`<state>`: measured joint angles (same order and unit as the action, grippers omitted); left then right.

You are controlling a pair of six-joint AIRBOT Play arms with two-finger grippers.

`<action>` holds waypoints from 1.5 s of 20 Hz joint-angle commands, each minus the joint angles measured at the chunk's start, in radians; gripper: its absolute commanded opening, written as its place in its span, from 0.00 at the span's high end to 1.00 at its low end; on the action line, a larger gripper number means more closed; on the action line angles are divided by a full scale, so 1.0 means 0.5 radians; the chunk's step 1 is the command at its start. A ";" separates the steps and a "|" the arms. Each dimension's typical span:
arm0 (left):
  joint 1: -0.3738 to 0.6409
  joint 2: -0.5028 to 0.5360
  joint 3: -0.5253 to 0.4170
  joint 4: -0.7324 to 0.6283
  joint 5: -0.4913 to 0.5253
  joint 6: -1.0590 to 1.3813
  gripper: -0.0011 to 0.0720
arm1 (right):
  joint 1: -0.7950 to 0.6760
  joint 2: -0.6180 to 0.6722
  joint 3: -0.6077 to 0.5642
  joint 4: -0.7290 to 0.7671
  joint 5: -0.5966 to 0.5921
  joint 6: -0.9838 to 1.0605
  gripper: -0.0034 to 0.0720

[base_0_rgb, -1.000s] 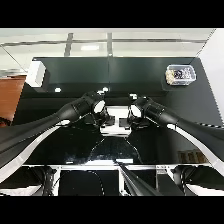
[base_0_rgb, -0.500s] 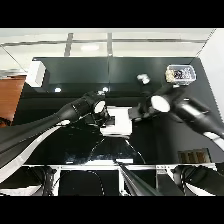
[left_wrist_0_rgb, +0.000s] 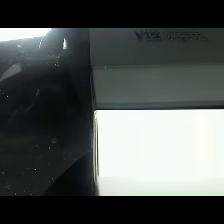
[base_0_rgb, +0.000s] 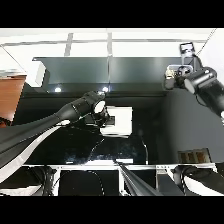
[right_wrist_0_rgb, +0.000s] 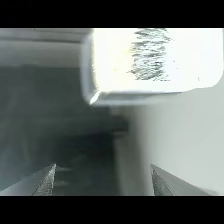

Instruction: Fold the box and place the chain.

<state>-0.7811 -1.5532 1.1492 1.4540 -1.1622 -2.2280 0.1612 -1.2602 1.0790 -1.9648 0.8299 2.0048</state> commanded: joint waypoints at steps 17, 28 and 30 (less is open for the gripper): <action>0.000 -0.001 0.002 0.000 0.002 0.000 0.95 | -0.743 -1.656 1.806 1.061 0.568 -0.191 0.46; 0.000 -0.001 0.002 0.001 0.000 0.000 0.95 | -0.745 -1.516 1.958 1.102 0.629 -0.506 0.94; 0.000 -0.001 0.002 0.000 -0.001 0.000 0.95 | -0.745 -1.418 1.958 1.102 0.614 -0.610 0.94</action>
